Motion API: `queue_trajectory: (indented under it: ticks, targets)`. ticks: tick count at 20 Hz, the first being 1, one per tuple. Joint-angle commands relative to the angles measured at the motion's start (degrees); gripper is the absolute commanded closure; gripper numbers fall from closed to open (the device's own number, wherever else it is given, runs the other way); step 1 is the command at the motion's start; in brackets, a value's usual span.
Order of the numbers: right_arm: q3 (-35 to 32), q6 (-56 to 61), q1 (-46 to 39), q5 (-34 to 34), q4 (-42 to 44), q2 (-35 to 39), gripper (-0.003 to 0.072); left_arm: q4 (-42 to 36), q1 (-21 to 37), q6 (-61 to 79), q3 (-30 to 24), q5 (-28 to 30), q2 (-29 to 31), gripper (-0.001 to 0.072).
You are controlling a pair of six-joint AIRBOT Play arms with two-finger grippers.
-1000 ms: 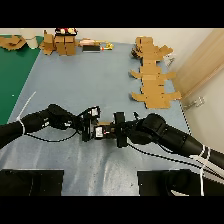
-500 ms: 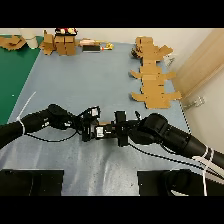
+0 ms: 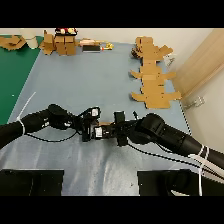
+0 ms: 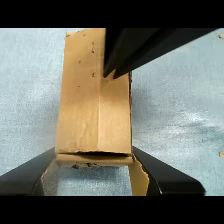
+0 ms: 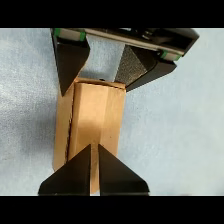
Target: Fold the box.
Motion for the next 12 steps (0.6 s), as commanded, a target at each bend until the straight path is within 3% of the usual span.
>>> queue_trajectory:
  ticks: [1, 8, 10, 12]
  targets:
    - [0.0, 0.1, 0.9, -1.0, 1.2, -0.3, 0.0611, -0.1, 0.0, -0.1, 0.0, 0.1, 0.0, 0.0169]
    - [0.4, 5.5, 0.9, -1.5, 1.1, 1.8, 0.0611, -0.1, 0.0, -0.1, 0.0, 0.1, 0.0, 0.0168]
    - [1.0, 19.3, 0.2, -2.5, -1.0, 6.8, 0.0611, -0.1, 0.0, -0.1, 0.0, 0.1, 0.0, 0.0168]
    - [0.8, 37.4, -1.7, -7.6, 1.4, 11.6, 0.0682, -0.1, 0.0, -0.1, 0.0, 0.1, 0.0, 0.0168]
